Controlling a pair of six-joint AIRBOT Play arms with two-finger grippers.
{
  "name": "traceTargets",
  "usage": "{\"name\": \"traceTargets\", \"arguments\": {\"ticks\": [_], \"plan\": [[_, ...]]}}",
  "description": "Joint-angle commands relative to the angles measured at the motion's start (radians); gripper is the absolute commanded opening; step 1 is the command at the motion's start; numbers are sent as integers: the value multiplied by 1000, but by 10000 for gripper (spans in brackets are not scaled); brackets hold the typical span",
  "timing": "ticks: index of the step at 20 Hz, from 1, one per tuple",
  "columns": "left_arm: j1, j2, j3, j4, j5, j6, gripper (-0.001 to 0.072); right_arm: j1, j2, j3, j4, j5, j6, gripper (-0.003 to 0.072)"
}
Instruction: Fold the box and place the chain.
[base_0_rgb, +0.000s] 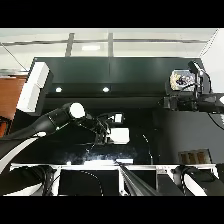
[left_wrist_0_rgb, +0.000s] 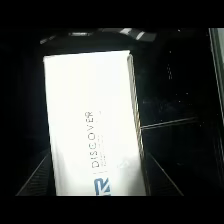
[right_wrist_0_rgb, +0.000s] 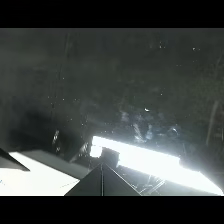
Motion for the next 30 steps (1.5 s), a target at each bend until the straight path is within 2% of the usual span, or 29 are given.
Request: {"name": "traceTargets", "arguments": {"ticks": [1, 5, 7, 8, 9, 10, 13, 15, 17, 20, 23, 26, 28, 30], "plan": [[-36, -1, -24, 40, 78, -1, 720, -1, 1, 1, 0, -11, 0, 14], [-93, -8, -68, 65, 263, -56, 718, -1, 1, 1, 0, -11, 0, 15], [-96, -6, -63, 88, 275, -128, 684, -1, 1, 1, -3, -14, 0, 15], [-95, -5, -58, 89, 248, -146, 651, -1, 1, 1, -4, -16, 0, 15], [-95, -5, -52, 109, 200, -177, 464, -1, 1, 1, -3, -20, 0, 15], [-94, -3, -43, 150, 137, -211, 310, -1, 1, 1, -3, -21, 0, 15], [-51, 57, -36, 370, 33, -521, 300, -1, 1, 2, -3, -19, 0, 15], [26, 135, -36, 527, -46, -735, 300, -1, 1, 1, -4, -18, 0, 15], [145, 226, -36, 639, -152, -894, 300, -1, 1, 1, -4, -19, -1, 15], [418, 359, -38, 686, -281, -951, 300, -1, 1, 1, -4, -19, -6, 15], [750, 446, -40, 686, -267, -956, 299, -1, 1, 1, -4, -21, -27, 15], [1063, 454, -40, 682, -307, -988, 299, 0, 1, 1, -3, -21, -36, 15], [1227, 454, -40, 686, -286, -970, 298, 0, 1, 1, -3, -22, -41, 16], [1347, 454, -51, 686, -230, -938, 299, 0, 1, 1, -3, -27, -42, 16]]}}
